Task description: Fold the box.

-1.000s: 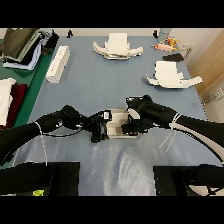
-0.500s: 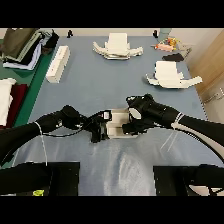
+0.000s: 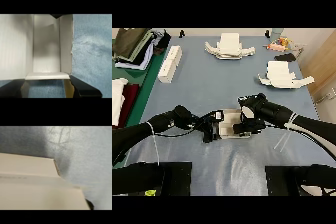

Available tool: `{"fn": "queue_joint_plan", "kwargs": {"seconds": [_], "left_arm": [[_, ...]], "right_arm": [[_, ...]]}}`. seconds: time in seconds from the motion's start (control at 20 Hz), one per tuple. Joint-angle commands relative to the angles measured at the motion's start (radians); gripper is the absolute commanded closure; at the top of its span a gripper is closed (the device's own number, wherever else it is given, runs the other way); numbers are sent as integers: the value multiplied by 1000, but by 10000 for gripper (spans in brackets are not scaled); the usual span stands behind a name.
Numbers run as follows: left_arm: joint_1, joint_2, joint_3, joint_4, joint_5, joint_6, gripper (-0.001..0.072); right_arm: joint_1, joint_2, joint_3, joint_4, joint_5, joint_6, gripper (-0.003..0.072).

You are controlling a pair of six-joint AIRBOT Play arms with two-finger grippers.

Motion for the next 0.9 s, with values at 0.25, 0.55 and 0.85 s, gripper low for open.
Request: {"fn": "queue_joint_plan", "kwargs": {"seconds": [0.25, 0.55, 0.85], "left_arm": [[0, 0, 1, 0, 0, 0, 245], [0, 0, 1, 0, 0, 0, 245], [0, 0, 1, 0, 0, 0, 245]], "right_arm": [[-36, 160, 105, -100, 58, -2, 218], [-223, 194, 109, -117, 129, -93, 680], [-561, 25, 110, 343, -4, -475, 681]]}}
